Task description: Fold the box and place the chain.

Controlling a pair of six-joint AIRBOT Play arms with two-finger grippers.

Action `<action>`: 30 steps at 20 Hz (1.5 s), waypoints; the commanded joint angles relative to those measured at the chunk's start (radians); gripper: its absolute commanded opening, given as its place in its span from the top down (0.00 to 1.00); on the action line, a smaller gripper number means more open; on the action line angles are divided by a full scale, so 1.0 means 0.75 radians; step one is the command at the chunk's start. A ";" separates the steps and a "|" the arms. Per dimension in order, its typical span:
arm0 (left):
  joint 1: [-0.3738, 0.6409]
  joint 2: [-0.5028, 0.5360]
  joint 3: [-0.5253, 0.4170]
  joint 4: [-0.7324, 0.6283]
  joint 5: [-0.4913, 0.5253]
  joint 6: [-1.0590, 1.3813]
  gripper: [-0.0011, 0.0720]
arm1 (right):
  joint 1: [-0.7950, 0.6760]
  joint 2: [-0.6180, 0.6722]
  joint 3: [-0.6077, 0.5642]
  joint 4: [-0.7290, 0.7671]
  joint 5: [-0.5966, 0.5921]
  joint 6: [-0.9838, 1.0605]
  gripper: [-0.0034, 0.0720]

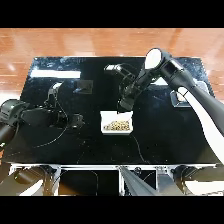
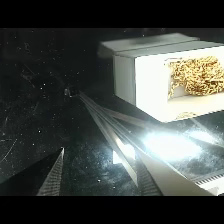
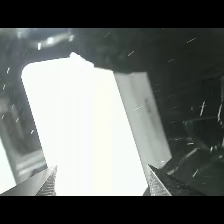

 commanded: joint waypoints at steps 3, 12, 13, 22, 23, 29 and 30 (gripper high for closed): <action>0.001 -0.001 -0.001 -0.001 -0.002 0.018 0.24 | 0.084 0.097 -0.135 -0.158 -0.097 -0.037 0.01; 0.001 -0.001 -0.001 -0.003 -0.031 0.018 0.24 | 0.133 0.188 -0.326 -0.194 -0.224 -0.167 0.02; 0.001 -0.001 -0.001 -0.002 -0.040 0.018 0.24 | 0.140 0.188 -0.334 -0.197 -0.225 -0.168 0.02; -0.006 -0.001 -0.001 -0.005 -0.093 0.019 0.24 | 0.155 0.187 -0.334 -0.227 -0.243 -0.168 0.32; -0.015 -0.001 -0.001 -0.006 -0.101 0.020 0.24 | 0.155 0.187 -0.334 -0.228 -0.243 -0.168 0.32; -0.040 -0.002 -0.002 0.044 -0.109 0.014 0.24 | 0.191 0.187 -0.334 -0.299 -0.255 -0.167 0.46; -0.021 -0.002 -0.002 0.058 -0.107 0.001 0.24 | 0.204 0.186 -0.334 -0.311 -0.257 -0.167 0.46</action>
